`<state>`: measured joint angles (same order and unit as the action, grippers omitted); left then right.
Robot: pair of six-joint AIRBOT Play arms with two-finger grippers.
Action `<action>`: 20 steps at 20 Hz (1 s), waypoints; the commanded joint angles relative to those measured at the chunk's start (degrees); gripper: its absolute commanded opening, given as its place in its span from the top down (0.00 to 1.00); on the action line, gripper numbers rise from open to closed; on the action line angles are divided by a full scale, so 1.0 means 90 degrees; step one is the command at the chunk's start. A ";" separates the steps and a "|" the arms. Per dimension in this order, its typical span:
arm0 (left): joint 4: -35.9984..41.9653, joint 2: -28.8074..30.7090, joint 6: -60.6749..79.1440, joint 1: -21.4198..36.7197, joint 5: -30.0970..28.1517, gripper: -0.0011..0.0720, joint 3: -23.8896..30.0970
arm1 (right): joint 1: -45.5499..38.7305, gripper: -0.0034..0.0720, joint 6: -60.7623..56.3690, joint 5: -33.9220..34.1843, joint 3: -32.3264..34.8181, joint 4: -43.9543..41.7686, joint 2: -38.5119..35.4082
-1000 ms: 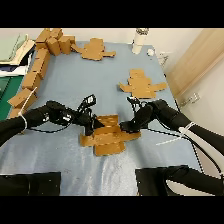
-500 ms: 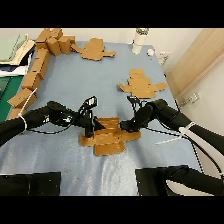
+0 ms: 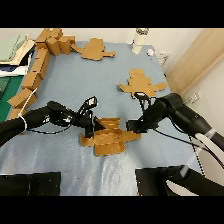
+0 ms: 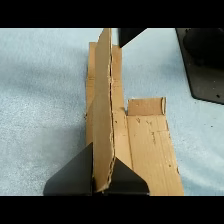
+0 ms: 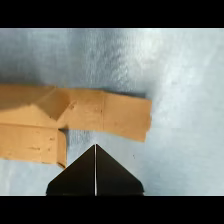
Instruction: Fold the box.
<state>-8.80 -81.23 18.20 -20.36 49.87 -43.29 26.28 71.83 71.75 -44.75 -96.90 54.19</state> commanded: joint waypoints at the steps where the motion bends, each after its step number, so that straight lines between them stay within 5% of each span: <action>1: 0.0002 0.0005 -0.0005 0.0002 0.0005 0.97 0.0002 | 0.0707 0.95 0.0668 -0.0318 0.0418 0.0459 -0.0794; 7: 0.0002 0.0002 -0.0005 0.0002 0.0005 0.97 0.0002 | 0.2832 0.95 0.3966 -0.2021 0.1724 0.0398 -0.1054; 8: 0.0002 0.0005 -0.0005 0.0000 0.0005 0.97 0.0002 | 0.3133 0.78 0.4367 -0.2091 0.1836 0.0406 -0.1008; 9: 0.0002 0.0002 -0.0005 0.0000 0.0010 0.97 0.0002 | 0.3385 0.38 0.4631 -0.2147 0.1899 0.0415 -0.0940; 10: 0.0002 0.0002 -0.0005 0.0000 0.0007 0.97 0.0002 | 0.3563 0.28 0.4648 -0.2193 0.1909 0.0464 -0.0869; 15: 0.0002 0.0005 -0.0005 0.0000 0.0005 0.97 0.0002 | 0.3747 0.28 0.4250 -0.3121 0.1909 0.1933 -0.0398; 20: 0.0002 0.0002 -0.0005 0.0000 0.0007 0.97 0.0002 | 0.3747 0.28 0.4240 -0.3257 0.1906 0.2011 -0.0058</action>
<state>-8.78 -81.23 18.13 -20.36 49.95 -43.29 59.64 110.15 44.38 -27.68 -80.95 52.07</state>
